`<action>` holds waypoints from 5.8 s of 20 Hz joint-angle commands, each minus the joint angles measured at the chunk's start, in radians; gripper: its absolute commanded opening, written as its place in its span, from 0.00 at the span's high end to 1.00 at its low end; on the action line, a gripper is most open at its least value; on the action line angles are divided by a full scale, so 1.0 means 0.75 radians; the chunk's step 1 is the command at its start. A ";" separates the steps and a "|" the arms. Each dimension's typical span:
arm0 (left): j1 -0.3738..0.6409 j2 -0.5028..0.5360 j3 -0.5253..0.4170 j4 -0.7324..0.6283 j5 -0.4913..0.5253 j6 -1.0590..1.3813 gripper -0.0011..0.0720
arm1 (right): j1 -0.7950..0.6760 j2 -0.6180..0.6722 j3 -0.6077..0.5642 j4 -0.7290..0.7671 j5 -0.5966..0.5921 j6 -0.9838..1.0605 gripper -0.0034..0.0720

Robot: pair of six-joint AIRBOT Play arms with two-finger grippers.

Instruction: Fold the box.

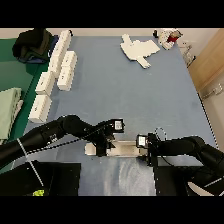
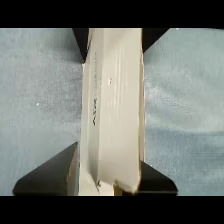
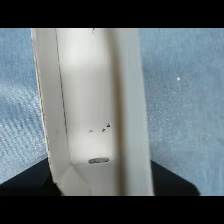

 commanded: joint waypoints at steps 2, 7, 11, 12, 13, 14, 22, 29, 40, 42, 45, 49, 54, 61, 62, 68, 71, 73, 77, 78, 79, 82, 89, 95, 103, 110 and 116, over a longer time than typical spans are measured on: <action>0.055 0.143 0.002 0.210 -0.134 -0.363 0.55 | -0.001 0.000 -0.001 0.001 0.000 0.001 0.28; 0.115 0.305 0.001 0.348 -0.485 -0.844 0.95 | -0.001 0.001 -0.001 0.001 0.000 0.001 0.28; 0.002 0.237 -0.021 -0.067 -0.397 -0.961 0.97 | -0.001 0.001 -0.001 0.001 0.000 0.001 0.28; -0.044 0.202 -0.017 -0.162 -0.291 -0.960 0.97 | -0.001 0.001 -0.001 0.001 0.000 0.000 0.28; -0.074 0.168 -0.004 -0.215 -0.187 -0.960 0.97 | -0.001 0.000 -0.001 0.001 0.000 0.001 0.28; -0.077 0.135 0.021 -0.242 -0.119 -0.961 0.97 | -0.001 0.001 -0.001 0.001 0.000 0.001 0.28; 0.130 -0.165 0.156 -0.246 -0.001 -1.016 0.97 | -0.001 0.000 -0.001 0.001 0.000 0.001 0.28; 0.205 -0.438 0.156 -0.250 -0.031 -1.012 0.97 | -0.001 0.001 -0.001 0.001 0.000 0.001 0.28; 0.200 0.033 0.264 0.001 -0.204 -0.800 0.97 | -0.001 0.001 -0.001 0.001 0.000 0.001 0.28; 0.163 0.187 0.260 0.152 -0.291 -0.804 0.97 | -0.001 0.000 -0.001 0.001 -0.001 0.001 0.28; 0.056 0.368 0.187 0.299 -0.308 -0.827 0.97 | -0.001 0.001 -0.001 0.001 0.000 0.001 0.28; -0.073 0.489 0.040 0.447 -0.310 -0.819 0.97 | -0.001 0.001 -0.001 0.001 0.000 0.001 0.28; 0.039 0.496 -0.123 0.435 -0.233 -0.405 0.04 | -0.001 0.001 -0.001 0.001 0.000 0.001 0.28; 0.122 0.333 -0.230 0.196 -0.120 0.053 0.05 | -0.001 0.001 -0.001 0.001 0.000 0.001 0.28; 0.122 0.290 -0.230 0.131 -0.120 0.127 0.05 | -0.001 0.000 -0.001 0.001 0.000 0.001 0.28; 0.122 0.110 -0.229 -0.062 -0.038 0.305 0.38 | -0.001 0.000 -0.001 0.001 0.000 0.001 0.28; 0.122 0.085 -0.227 -0.104 0.013 0.304 0.67 | -0.001 0.001 -0.001 0.001 0.000 0.001 0.28; 0.122 0.082 -0.226 -0.136 0.008 0.304 0.70 | -0.001 0.001 -0.001 0.001 0.000 0.001 0.28; 0.099 0.078 -0.226 -0.179 0.015 0.304 0.93 | -0.001 0.001 -0.001 0.001 0.000 0.001 0.28; 0.084 0.073 -0.226 -0.201 0.018 0.305 0.93 | -0.001 0.001 -0.001 0.001 0.000 0.001 0.28; 0.070 0.064 -0.226 -0.224 0.034 0.305 0.93 | -0.001 0.001 -0.001 0.001 0.000 0.001 0.28; 0.061 0.028 -0.225 -0.217 0.055 0.304 0.92 | -0.001 0.001 -0.001 0.001 0.000 0.001 0.28; 0.153 0.148 -0.226 0.199 0.014 0.076 0.91 | -0.001 0.001 -0.001 0.001 0.000 0.001 0.28; 0.143 0.227 -0.227 0.089 -0.184 0.117 0.35 | -0.001 0.000 -0.001 0.001 0.000 0.001 0.28; 0.006 0.067 -0.232 -0.131 0.083 0.198 0.61 | -0.001 0.001 -0.001 0.001 0.000 0.001 0.28; -0.029 -0.031 -0.189 -0.163 0.180 0.233 0.76 | -0.001 0.000 -0.001 0.001 0.000 0.001 0.28; -0.061 -0.032 -0.182 -0.225 0.178 0.233 0.74 | -0.001 0.000 -0.001 0.001 -0.001 0.001 0.28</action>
